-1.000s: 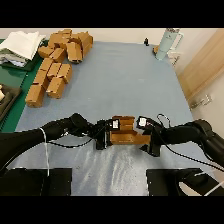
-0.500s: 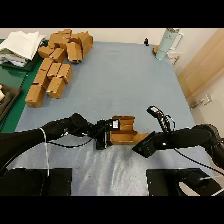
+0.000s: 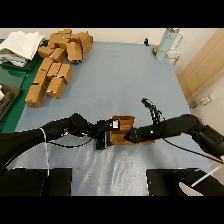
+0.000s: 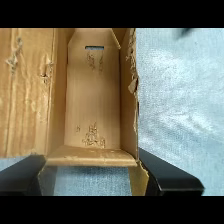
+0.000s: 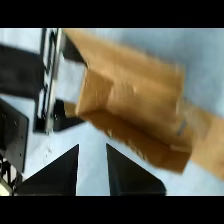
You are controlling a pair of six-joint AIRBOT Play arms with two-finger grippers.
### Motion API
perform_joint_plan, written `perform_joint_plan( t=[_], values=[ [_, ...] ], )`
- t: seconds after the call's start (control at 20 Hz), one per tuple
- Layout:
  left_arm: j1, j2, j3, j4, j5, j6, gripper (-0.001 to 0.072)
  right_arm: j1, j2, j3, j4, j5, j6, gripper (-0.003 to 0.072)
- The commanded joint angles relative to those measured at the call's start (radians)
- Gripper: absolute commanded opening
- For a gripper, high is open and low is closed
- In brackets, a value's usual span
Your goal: Fold the box.
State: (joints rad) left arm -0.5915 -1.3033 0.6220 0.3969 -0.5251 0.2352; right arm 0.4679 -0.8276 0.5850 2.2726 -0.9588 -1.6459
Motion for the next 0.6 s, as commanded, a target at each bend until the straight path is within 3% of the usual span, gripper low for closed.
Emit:
perform_joint_plan(
  t=[0.0, 0.1, 0.15, 0.2, 0.25, 0.55],
  values=[
    [0.000, 0.000, 0.000, 0.000, 0.000, 0.000, 0.0598, 0.005, -0.171, 0.150, -0.040, 0.072, 0.003, 0.0293],
    [0.000, 0.000, 0.000, 0.000, 0.000, 0.000, 0.0597, -0.001, -0.279, 0.226, -0.076, 0.072, 0.004, 0.0151],
    [-0.001, 0.000, 0.000, 0.000, 0.000, 0.000, 0.0598, -0.008, -0.328, 0.250, -0.076, 0.073, 0.004, 0.0145],
    [0.000, 0.000, 0.000, 0.000, 0.000, 0.000, 0.0597, -0.014, -0.365, 0.264, -0.077, 0.074, -0.005, 0.0038],
    [0.000, 0.000, 0.000, 0.000, 0.000, 0.000, 0.0597, -0.016, -0.397, 0.268, -0.078, 0.080, -0.017, 0.0006],
    [0.000, 0.000, 0.000, 0.000, 0.000, 0.000, 0.0598, -0.012, -0.481, 0.267, -0.077, 0.092, -0.107, 0.0006]
  ],
)
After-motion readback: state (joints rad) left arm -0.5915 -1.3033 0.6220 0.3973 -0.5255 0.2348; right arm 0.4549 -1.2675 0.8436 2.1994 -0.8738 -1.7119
